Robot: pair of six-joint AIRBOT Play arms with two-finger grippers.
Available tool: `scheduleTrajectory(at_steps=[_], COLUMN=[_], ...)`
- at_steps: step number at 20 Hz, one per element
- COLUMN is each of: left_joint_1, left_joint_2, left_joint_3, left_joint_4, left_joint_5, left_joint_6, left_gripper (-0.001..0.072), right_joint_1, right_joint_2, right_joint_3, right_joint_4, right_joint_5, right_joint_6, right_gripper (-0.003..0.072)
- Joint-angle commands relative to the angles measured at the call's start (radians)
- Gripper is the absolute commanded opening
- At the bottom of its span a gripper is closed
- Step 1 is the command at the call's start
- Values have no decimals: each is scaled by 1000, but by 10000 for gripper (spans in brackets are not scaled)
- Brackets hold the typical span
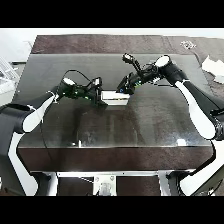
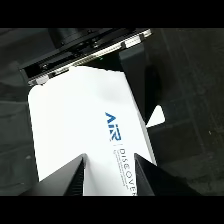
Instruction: Fold the box and place the chain.
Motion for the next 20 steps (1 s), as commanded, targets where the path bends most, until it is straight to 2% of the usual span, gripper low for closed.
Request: scheduleTrajectory(at_steps=[1, 3, 9, 20], left_joint_1=[0, 0, 0, 0], left_joint_2=[0, 0, 0, 0], left_joint_3=[0, 0, 0, 0], left_joint_4=[0, 0, 0, 0], left_joint_5=[0, 0, 0, 0], left_joint_6=[0, 0, 0, 0], left_gripper=[488, 488, 488, 488], right_joint_1=[1, 2, 0, 3], right_joint_2=[-8, -15, -16, -39], right_joint_3=[1, 0, 5, 8], right_joint_4=[-16, -21, -21, -52], right_joint_5=[2, 40, 81, 58], right_joint_6=[-9, -10, -31, -41], right_gripper=[411, 452, 454, 449])
